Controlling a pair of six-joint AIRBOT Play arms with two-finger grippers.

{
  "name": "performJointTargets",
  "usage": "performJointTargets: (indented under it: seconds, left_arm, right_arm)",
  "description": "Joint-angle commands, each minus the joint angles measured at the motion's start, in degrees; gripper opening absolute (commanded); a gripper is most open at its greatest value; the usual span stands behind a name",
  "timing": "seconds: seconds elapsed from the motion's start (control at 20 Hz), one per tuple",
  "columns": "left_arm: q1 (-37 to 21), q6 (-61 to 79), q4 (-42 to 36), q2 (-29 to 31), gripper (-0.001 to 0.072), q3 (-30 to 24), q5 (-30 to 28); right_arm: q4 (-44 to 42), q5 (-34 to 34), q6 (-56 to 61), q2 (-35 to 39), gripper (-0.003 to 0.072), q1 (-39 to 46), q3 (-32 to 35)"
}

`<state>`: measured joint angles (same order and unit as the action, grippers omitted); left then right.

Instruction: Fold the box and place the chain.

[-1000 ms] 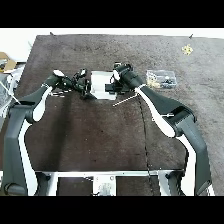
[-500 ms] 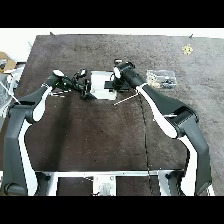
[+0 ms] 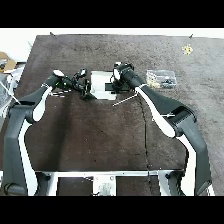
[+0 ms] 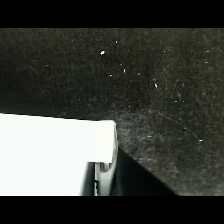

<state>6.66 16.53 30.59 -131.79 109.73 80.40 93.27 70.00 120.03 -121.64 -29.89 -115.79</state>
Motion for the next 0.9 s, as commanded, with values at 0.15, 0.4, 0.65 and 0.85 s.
performJointTargets:
  seconds: [0.15, 0.4, 0.65, 0.85]
  left_arm:
    - [0.0, 0.0, 0.0, 0.0, 0.0467, 0.0, 0.0]
    - [0.0, 0.0, 0.0, 0.0, 0.0467, 0.0, 0.0]
    - [0.0, 0.0, 0.0, 0.0, 0.0467, 0.0, 0.0]
    - [0.0, 0.0, 0.0, 0.0, 0.0467, 0.0, 0.0]
  right_arm:
    - [1.1, 0.0, -0.3, -0.2, 0.0006, 0.0, 0.0]
    - [0.6, -1.2, -0.4, 0.6, 0.0285, 0.0, 0.0]
    - [0.4, -0.2, -3.0, 3.4, 0.0288, 0.3, 0.0]
    - [0.4, 1.2, -11.9, 7.6, 0.0286, 1.5, -0.1]
